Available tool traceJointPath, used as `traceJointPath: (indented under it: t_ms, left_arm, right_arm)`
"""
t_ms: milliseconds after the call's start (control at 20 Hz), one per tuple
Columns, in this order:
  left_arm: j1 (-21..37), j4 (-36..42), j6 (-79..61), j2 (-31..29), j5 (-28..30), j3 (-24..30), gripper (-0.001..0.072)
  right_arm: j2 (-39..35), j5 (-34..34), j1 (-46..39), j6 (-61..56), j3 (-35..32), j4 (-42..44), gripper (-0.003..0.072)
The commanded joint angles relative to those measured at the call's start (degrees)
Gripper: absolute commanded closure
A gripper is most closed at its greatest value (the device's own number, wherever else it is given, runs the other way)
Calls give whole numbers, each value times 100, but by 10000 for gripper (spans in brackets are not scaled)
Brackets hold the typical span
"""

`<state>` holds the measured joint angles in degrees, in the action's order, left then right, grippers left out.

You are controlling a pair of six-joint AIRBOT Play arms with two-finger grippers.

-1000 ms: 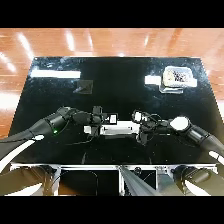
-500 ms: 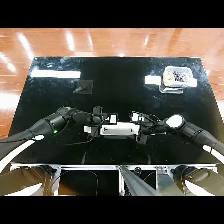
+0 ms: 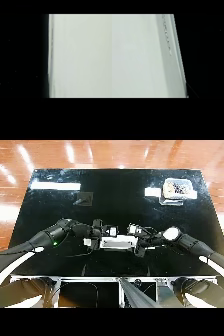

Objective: Fold the box and place the chain.

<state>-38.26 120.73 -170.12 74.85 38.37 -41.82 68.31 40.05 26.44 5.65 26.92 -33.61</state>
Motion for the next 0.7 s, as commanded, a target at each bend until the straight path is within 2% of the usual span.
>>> traceJointPath:
  t_ms: [0, 200, 250, 300, 650]
  left_arm:
    - [2, -9, 208, 4, 81, 4, 687]
    - [2, -9, 254, 4, 61, 4, 686]
    - [2, -9, 254, 4, 61, 4, 686]
    - [2, -7, 254, 4, 61, 4, 686]
    - [2, -7, 256, 4, 61, 4, 686]
  right_arm:
    - [35, 2, 11, -374, 4, -199, -30]
    - [42, 15, 24, -402, 7, -264, -29]
    - [42, 42, 22, -402, 4, -289, 0]
    - [42, 114, 24, -402, 4, -339, 125]
    - [42, 127, 22, -400, 4, -514, 136]
